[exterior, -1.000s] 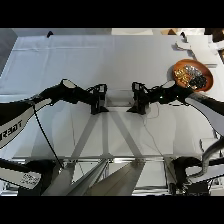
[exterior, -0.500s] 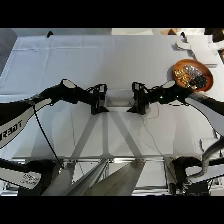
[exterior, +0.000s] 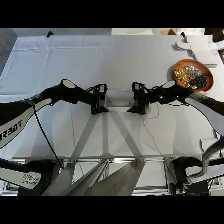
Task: Fold the box and place the chain.
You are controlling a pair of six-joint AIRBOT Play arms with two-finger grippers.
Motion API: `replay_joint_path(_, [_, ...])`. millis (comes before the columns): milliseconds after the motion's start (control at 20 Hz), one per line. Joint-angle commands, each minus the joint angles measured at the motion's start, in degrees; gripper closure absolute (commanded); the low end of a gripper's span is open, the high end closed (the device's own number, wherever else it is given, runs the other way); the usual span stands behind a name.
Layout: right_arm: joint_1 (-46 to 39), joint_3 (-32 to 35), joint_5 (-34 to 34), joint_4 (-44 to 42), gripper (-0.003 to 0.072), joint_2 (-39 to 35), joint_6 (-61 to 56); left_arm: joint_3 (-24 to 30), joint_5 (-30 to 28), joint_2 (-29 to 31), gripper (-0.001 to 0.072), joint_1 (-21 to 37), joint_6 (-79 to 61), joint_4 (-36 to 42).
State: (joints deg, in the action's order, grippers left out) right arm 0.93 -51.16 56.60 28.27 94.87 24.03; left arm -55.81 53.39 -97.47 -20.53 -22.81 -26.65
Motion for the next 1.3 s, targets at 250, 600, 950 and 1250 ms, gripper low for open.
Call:
replay_joint_path(250, [0.02, -0.02, 0.00, -0.09, 0.0156, 0.02, -0.04, 0.00, -0.02, 0.04, 0.0453, -0.04, -0.02, 0.00])
replay_joint_path(600, [0.02, -0.02, 4.31, -0.07, 0.0156, 0.02, -0.02, 0.00, -0.02, 0.04, 0.0453, -0.04, -0.02, 0.00])
replay_joint_path(950, [0.07, -0.02, 4.31, -0.24, -0.0019, 0.02, -0.04, 0.00, -0.04, 0.04, 0.0453, -0.04, -0.02, 0.00])
replay_joint_path(1250, [0.02, -0.02, 5.20, 2.27, -0.0022, -0.76, -0.09, 0.00, -0.02, 0.04, 0.0453, -0.04, -0.02, 0.00])
